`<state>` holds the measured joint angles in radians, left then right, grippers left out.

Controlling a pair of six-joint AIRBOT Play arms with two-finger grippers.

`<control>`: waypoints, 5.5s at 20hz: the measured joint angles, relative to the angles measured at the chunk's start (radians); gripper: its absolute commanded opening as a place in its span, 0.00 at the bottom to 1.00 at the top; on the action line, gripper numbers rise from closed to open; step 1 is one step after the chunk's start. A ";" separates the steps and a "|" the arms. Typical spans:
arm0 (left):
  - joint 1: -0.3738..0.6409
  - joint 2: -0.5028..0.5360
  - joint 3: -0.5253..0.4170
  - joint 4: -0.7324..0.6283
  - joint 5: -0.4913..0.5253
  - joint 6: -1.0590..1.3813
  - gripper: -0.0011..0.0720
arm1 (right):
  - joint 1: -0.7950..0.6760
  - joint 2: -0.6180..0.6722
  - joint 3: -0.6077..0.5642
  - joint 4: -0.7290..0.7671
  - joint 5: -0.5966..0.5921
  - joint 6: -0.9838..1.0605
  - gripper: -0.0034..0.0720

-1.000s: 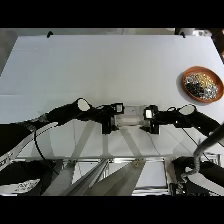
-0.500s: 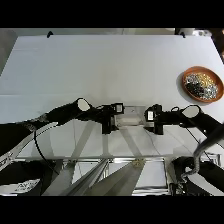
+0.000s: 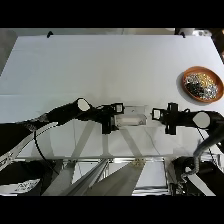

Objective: Fold the box and place the chain.

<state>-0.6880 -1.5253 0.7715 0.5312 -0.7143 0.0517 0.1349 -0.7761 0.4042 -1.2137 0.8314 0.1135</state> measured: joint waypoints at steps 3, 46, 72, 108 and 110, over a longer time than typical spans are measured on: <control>0.000 0.000 0.000 0.000 0.000 0.000 0.52 | 0.000 0.092 0.005 0.192 0.014 0.021 0.06; 0.000 0.000 0.000 0.000 -0.001 0.000 0.52 | 0.000 -0.136 0.158 0.483 0.404 0.088 0.06; 0.000 0.000 0.000 0.000 -0.001 0.000 0.52 | 0.058 -0.318 0.153 0.150 0.137 -0.273 0.17; 0.000 0.000 0.000 0.000 -0.001 -0.001 0.52 | 0.059 -0.323 0.072 0.452 0.027 -0.358 0.25; 0.000 0.000 0.000 0.000 -0.001 -0.001 0.52 | 0.059 -0.323 0.068 0.466 0.018 -0.359 0.43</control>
<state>-0.6880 -1.5253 0.7712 0.5312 -0.7151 0.0509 0.1940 -1.0988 0.4717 -0.7479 0.8494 -0.2451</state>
